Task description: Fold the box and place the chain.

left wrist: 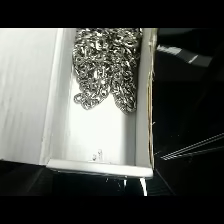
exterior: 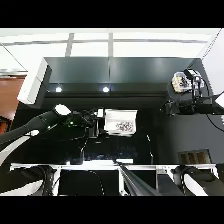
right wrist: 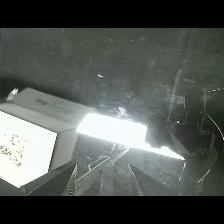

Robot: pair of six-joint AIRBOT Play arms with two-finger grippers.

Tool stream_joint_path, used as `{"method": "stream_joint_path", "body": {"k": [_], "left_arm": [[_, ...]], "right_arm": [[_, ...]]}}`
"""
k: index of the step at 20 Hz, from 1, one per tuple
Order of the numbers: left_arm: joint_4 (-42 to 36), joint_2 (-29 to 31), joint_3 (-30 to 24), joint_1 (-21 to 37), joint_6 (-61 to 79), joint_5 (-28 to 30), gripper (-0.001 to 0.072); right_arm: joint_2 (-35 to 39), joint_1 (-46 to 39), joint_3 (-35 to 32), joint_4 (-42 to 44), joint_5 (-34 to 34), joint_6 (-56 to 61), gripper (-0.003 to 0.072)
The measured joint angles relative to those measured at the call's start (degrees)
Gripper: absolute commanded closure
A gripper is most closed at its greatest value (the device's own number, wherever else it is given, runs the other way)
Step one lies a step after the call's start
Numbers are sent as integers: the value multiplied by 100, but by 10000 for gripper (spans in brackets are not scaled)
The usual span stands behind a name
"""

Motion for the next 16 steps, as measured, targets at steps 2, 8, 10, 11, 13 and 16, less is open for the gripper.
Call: {"method": "stream_joint_path", "body": {"k": [2, 8, 10, 11, 13, 16], "left_arm": [[-22, 0, 0, 0, 7, -35, 361], [-42, 0, 0, 0, 26, -81, 361], [-44, 0, 0, 0, 26, -81, 361], [-46, 0, 0, 0, 28, -81, 361], [-46, 2, 0, 0, 26, -81, 361], [-46, 0, 0, 0, 28, -81, 361]], "right_arm": [[0, 0, 0, 0, 0, 0, 315], [-98, 221, 17, 251, -168, 94, -20], [-358, 422, 133, 586, -385, 83, -18], [-540, 531, 212, 782, -551, 59, -18], [-977, 828, 378, 1228, -925, -173, -11], [-1456, 1346, 503, 1543, -1058, -1388, -11]]}}
